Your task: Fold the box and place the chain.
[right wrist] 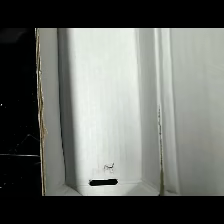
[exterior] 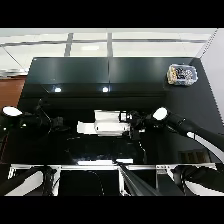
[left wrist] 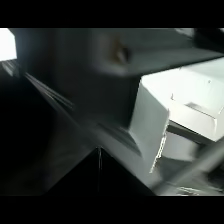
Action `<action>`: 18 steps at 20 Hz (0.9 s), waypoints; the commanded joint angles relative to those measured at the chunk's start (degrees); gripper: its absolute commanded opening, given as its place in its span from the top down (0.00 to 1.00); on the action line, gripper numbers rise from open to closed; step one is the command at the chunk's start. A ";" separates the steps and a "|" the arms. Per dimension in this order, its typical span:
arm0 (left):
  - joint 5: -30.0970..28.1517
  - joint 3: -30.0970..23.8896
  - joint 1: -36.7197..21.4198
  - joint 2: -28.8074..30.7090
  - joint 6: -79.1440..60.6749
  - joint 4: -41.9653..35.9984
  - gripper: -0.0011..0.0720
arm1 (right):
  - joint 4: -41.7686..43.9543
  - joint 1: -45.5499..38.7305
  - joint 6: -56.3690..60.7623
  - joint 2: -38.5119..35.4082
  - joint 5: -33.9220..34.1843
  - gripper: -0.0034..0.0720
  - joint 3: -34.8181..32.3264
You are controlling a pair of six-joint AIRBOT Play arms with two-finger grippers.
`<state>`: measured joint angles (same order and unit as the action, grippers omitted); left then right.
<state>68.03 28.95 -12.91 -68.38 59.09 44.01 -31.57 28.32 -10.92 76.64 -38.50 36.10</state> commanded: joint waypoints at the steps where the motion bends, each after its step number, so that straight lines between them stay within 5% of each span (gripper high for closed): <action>1: -0.31 -0.94 2.56 -7.89 2.60 -6.58 0.95 | 0.02 0.00 0.00 0.02 -0.04 0.78 0.02; 5: -7.04 -0.09 12.92 -8.96 2.45 -9.40 0.95 | 0.04 0.00 0.00 0.02 -0.04 0.78 0.02; 10: 0.46 5.01 14.69 -9.09 -4.59 -9.90 0.94 | 0.02 0.00 0.00 0.02 -0.04 0.78 0.02; 11: 1.73 6.12 14.32 -9.09 -4.81 -10.21 0.75 | 0.02 0.00 0.00 0.02 -0.04 0.78 0.02; 13: 2.62 7.76 14.34 -9.09 -4.66 -10.23 0.13 | 0.00 0.00 0.00 0.02 -0.02 0.78 0.02; 18: 1.92 8.79 19.26 -9.09 -3.30 -11.67 0.15 | 0.04 0.00 0.00 0.02 -0.02 0.78 0.02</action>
<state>70.02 36.91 3.60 -77.43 55.48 33.15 -31.57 28.32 -10.92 76.64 -38.52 36.10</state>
